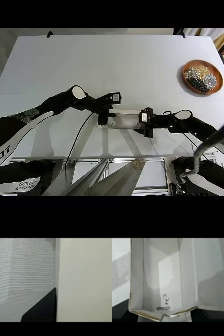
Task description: Fold the box and place the chain.
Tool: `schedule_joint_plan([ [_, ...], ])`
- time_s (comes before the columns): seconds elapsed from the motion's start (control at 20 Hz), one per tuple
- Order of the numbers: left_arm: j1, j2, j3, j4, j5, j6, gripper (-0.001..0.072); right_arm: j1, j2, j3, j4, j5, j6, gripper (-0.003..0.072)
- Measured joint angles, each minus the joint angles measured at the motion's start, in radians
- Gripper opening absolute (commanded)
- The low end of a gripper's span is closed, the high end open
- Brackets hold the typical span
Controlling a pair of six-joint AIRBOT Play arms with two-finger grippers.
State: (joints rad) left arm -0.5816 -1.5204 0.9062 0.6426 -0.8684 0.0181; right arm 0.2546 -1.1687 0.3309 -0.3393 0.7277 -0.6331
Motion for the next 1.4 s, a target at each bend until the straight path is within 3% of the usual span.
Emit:
schedule_joint_plan([
  [0.2,0.000,0.000,0.000,-0.002,0.001,0.000,0.0010,-0.036,0.000,0.000,0.016,0.047,0.004,0.0703],
  [0.25,0.000,0.000,0.000,-0.002,0.001,0.000,0.0010,-0.041,-0.001,0.000,0.020,0.054,0.005,0.0687],
  [0.35,0.000,0.000,0.000,-0.002,0.001,0.000,0.0010,-0.047,-0.009,0.000,0.026,0.063,0.005,0.0553],
  [0.4,0.000,0.000,0.000,-0.002,0.000,0.001,0.0010,-0.049,-0.014,0.000,0.029,0.064,0.006,0.0540],
  [1.4,0.000,0.000,0.000,-0.002,0.001,0.000,0.0010,-0.052,-0.028,0.000,-0.004,0.013,0.003,0.0513],
])
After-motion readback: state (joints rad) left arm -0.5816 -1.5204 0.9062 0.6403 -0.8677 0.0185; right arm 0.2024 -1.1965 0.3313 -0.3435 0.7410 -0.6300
